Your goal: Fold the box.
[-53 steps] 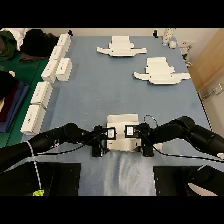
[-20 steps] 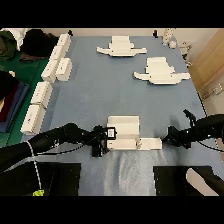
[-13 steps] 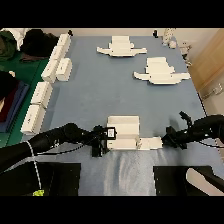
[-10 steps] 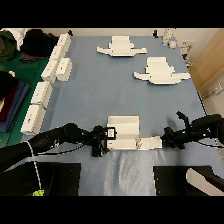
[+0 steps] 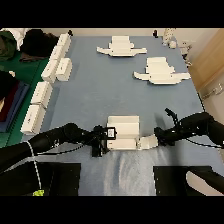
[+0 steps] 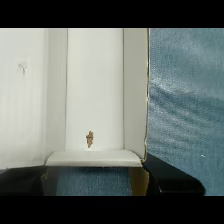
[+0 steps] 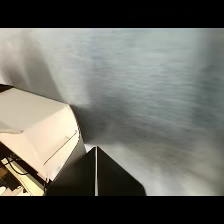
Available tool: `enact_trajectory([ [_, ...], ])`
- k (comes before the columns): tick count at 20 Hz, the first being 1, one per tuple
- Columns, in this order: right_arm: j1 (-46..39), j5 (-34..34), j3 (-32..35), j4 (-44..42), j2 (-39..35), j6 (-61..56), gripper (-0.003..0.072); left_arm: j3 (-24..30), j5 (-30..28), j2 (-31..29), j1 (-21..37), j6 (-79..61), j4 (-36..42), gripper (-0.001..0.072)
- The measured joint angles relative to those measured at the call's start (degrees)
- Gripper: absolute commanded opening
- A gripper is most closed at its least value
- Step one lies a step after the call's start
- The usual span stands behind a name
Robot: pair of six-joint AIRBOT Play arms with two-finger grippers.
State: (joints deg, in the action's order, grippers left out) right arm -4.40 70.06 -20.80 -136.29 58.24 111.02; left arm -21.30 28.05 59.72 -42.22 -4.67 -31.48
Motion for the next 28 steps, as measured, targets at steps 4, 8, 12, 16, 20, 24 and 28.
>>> enact_trajectory([
  [4, 1.97, 0.22, -0.63, -1.2, -4.04, -0.94, 0.0413, 0.0, 0.0, -0.02, 0.0, 0.0, 0.0, 0.0259],
  [8, 2.89, 0.44, -0.83, -2.34, -8.5, -1.64, 0.0469, 0.0, 0.0, 0.0, 0.0, 0.0, 0.0, 0.0259],
  [12, 7.41, -0.72, -0.87, -3.08, -10.54, -2.71, 0.0468, 0.0, -0.02, -0.02, 0.0, 0.0, 0.0, 0.0259],
  [16, 15.3, -6.21, -1.38, -1.31, -10.97, -7.98, 0.0447, 0.0, 0.0, -0.02, 0.02, 0.0, 0.02, 0.026],
  [20, 23.69, -10.25, -4.44, 6.73, -10.51, -18.69, 0.0447, 0.0, 0.0, -0.02, 0.0, 0.02, 0.0, 0.0259],
  [24, 32.96, -11.63, -8.98, 17.29, -8.22, -32.63, 0.0447, 0.0, 0.0, -0.02, 0.0, 0.0, 0.02, 0.026],
  [28, 41.72, -11.26, -13.81, 27.12, -3.23, -45.51, 0.0446, 0.0, 0.0, -0.02, 0.0, 0.0, 0.0, 0.0259],
])
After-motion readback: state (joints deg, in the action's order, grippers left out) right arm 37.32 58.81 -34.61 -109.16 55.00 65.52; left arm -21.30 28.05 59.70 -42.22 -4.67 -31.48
